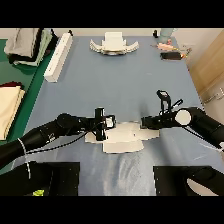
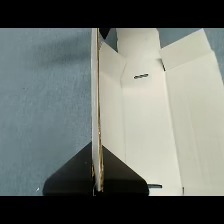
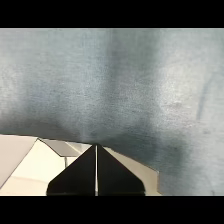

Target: Fold the box.

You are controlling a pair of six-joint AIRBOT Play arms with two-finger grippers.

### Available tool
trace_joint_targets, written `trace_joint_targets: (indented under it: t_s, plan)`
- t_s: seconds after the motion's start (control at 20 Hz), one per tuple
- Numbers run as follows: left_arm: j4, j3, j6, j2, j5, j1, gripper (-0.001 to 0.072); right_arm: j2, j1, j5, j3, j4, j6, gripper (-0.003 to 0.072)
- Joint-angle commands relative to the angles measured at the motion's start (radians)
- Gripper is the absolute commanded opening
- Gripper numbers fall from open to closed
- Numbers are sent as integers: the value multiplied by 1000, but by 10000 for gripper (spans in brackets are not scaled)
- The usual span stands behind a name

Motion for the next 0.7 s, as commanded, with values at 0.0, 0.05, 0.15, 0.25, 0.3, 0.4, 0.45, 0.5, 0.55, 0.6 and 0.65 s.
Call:
trace_joint_targets:
  t_s: [0.0,0.05,0.15,0.25,0.3,0.4,0.45,0.5,0.55,0.6,0.65]
  plan:
    - [-20,-7,3,0,4,-8,9,1,0,-13,8,0,1,3]
    - [-31,-6,3,1,-1,-8,9,1,0,-17,8,0,1,3]
    - [-42,6,5,4,-14,-6,9,1,0,-29,8,0,2,3]
    - [-42,30,82,13,-16,-5,9,1,0,-60,8,0,3,3]
    - [-42,40,122,21,-26,-6,9,1,0,-79,8,-2,14,3]
    - [-43,50,127,27,-43,-6,9,1,0,-115,8,-4,24,3]
    - [-43,48,127,27,-46,-7,9,1,-1,-130,8,-10,29,3]
    - [-43,48,128,27,-45,-7,8,1,-1,-142,8,-20,39,3]
    - [-43,48,137,27,-38,-7,8,1,-1,-148,10,-43,59,3]
    - [-53,47,156,27,-37,-7,7,1,-1,-152,15,-77,85,3]
    - [-78,43,170,26,-30,-7,7,1,-1,-162,23,-119,119,3]
